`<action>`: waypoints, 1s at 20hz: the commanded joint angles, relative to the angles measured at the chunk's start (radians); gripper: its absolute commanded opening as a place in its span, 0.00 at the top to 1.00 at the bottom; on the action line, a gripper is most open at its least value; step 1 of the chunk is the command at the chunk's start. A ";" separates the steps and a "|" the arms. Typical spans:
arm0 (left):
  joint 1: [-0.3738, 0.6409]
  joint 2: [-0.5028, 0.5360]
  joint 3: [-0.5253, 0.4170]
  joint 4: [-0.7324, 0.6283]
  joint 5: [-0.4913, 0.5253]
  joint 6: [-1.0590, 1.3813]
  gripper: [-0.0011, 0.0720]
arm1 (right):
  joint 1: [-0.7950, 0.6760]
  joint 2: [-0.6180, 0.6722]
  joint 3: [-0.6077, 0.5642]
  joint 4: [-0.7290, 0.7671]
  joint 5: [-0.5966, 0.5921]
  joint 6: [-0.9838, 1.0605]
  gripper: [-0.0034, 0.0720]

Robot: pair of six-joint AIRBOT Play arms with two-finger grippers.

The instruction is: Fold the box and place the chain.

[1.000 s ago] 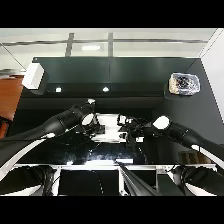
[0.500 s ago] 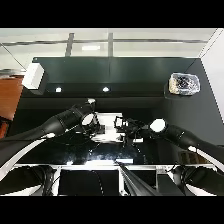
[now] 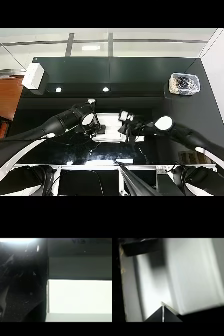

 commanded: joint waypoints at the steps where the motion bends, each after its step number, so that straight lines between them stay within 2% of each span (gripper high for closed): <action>1: 0.000 0.000 0.000 0.003 -0.005 0.003 0.94 | -0.168 0.136 0.000 -0.172 0.131 0.501 0.92; 5: 0.000 0.000 0.000 0.002 -0.005 0.003 0.94 | -0.455 0.218 0.000 -0.333 0.384 0.982 0.92; 6: 0.000 0.000 0.000 0.003 -0.005 0.003 0.94 | -0.516 0.217 -0.006 -0.370 0.418 1.042 0.92; 9: 0.001 0.000 0.000 0.005 -0.005 0.003 0.94 | -0.621 0.208 -0.058 -0.402 0.409 1.194 0.92; 12: 0.001 0.000 0.000 0.005 -0.004 0.003 0.94 | -0.612 0.166 -0.113 -0.387 0.436 1.291 0.92; 15: 0.001 0.000 0.000 0.005 0.001 0.003 0.94 | -0.522 0.094 -0.146 -0.328 0.417 1.295 0.92; 20: 0.001 0.000 0.000 0.005 0.002 0.003 0.94 | -0.349 -0.029 -0.145 -0.188 0.257 1.264 0.92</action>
